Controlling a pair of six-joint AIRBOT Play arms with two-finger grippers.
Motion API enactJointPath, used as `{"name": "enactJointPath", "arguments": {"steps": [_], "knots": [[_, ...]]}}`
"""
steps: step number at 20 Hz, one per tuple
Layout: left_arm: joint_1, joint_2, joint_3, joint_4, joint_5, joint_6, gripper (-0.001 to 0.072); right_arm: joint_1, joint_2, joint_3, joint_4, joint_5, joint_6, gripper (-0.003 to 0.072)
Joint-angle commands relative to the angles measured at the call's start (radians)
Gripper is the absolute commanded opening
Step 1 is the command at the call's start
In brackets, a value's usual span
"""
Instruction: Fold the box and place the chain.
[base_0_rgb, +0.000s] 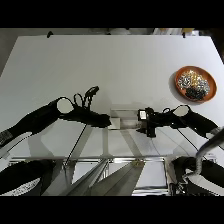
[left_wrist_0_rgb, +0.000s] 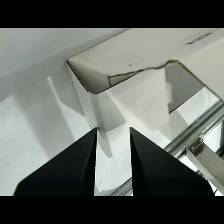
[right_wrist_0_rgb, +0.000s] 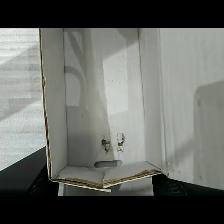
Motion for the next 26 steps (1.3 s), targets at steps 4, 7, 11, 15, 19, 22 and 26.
{"name": "enactJointPath", "arguments": {"steps": [4,7,11,15,19,22,26], "knots": [[-0.049,0.0,0.003,0.0,0.051,-0.02,0.0293,0.0,0.001,0.001,0.0,0.0,0.0,0.0397],[-0.087,-0.002,0.029,0.096,0.084,-0.142,0.0293,0.0,0.001,0.001,0.0,0.0,0.0,0.0397],[-0.136,-0.047,0.101,0.286,0.061,-0.359,0.0293,0.0,0.001,0.001,0.0,0.0,0.0,0.0397],[-0.188,-0.123,0.189,0.412,-0.023,-0.504,0.0293,0.0,0.001,0.001,0.0,0.0,0.0,0.0397],[-0.233,-0.179,0.28,0.498,-0.062,-0.644,0.0293,0.0,0.001,0.001,0.0,0.0,0.0,0.0397],[-0.258,-0.248,0.383,0.558,-0.168,-0.756,0.0292,0.0,0.001,0.001,0.0,0.0,0.0,0.0397],[-0.278,-0.362,0.546,0.64,-0.335,-0.858,0.0289,0.0,0.001,0.001,0.0,0.0,0.0,0.0397]]}}
